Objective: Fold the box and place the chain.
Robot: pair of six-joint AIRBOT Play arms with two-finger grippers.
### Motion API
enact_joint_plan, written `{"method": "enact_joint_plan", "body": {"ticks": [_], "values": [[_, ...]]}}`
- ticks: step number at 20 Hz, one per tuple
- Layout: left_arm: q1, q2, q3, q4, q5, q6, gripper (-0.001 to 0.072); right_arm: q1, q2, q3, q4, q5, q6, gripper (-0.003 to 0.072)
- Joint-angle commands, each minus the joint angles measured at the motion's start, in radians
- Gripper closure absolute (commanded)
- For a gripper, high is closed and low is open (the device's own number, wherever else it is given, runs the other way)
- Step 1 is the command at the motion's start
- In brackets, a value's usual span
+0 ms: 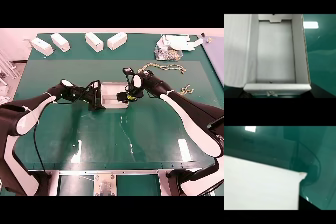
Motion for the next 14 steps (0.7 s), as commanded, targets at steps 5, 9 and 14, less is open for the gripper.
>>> {"method": "enact_joint_plan", "body": {"ticks": [5,9,14], "values": [[0.001,0.000,0.001,-0.001,0.002,0.000,0.0239,0.034,-0.041,0.008,-0.019,0.022,0.039,0.0429],[0.001,0.000,0.001,0.000,0.002,0.000,0.0240,0.036,-0.041,0.033,-0.022,0.022,0.043,0.0565],[0.001,0.000,0.001,-0.001,0.002,0.000,0.0239,0.048,-0.041,0.046,-0.022,0.021,0.043,0.0672]]}}
